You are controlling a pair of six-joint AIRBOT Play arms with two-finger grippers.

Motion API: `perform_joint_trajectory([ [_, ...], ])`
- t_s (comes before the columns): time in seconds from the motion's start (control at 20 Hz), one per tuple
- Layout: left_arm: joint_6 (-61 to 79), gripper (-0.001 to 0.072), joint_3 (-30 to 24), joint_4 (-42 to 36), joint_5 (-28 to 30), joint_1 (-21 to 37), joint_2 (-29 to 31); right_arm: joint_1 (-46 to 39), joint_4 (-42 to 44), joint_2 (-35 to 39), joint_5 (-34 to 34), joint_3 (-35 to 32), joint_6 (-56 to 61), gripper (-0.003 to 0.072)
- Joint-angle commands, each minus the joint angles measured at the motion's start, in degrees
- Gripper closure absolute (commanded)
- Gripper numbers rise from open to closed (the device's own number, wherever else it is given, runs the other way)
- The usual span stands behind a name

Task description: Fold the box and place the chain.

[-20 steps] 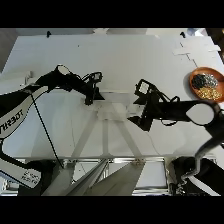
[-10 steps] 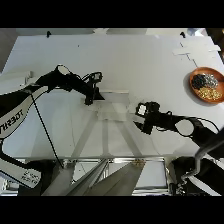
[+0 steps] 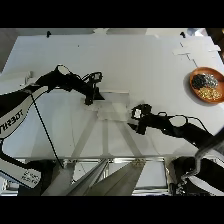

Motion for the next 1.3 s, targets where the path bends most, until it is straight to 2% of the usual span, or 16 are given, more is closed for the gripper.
perform_joint_trajectory([
  [0.0,0.0,0.0695,-0.02,0.0,0.0,-0.02,-0.04,-0.02,15.98,-2.89,1.73,-0.02,-14.32,-0.0012],
  [0.15,0.0,0.0695,-0.02,0.0,0.0,-0.02,-0.04,-0.02,23.74,-3.08,-1.88,0.07,-18.36,-0.0012],
  [0.25,0.0,0.0695,-0.02,0.0,0.02,-0.02,-0.04,-0.61,26.03,-3.08,-3.87,0.55,-18.53,-0.0012],
  [0.5,0.02,0.0695,-0.02,0.0,0.0,-0.02,-0.04,-6.08,29.03,-3.08,0.02,1.38,-18.56,-0.0012],
  [0.75,0.0,0.0695,-0.02,0.0,0.0,-0.02,-0.04,-6.56,28.98,-3.08,4.28,1.38,-21.9,-0.0012],
  [0.9,0.0,0.0695,-0.02,0.0,0.02,-0.02,-0.04,-6.56,28.98,-2.43,3.5,1.38,-22.05,-0.0012],
  [1.05,0.02,0.0695,-0.02,0.0,0.0,-0.02,-0.04,-6.56,23.52,2.25,1.79,1.27,-21.18,-0.0012],
  [1.15,0.02,0.0695,-0.02,0.0,0.0,-0.02,-0.04,-6.56,17.77,7.26,-1.29,0.22,-15.28,-0.0012],
  [1.25,0.02,0.0695,-0.02,0.0,0.0,-0.02,-0.04,-6.56,9.27,11.17,-1.49,-1.62,-6.34,-0.0012],
])
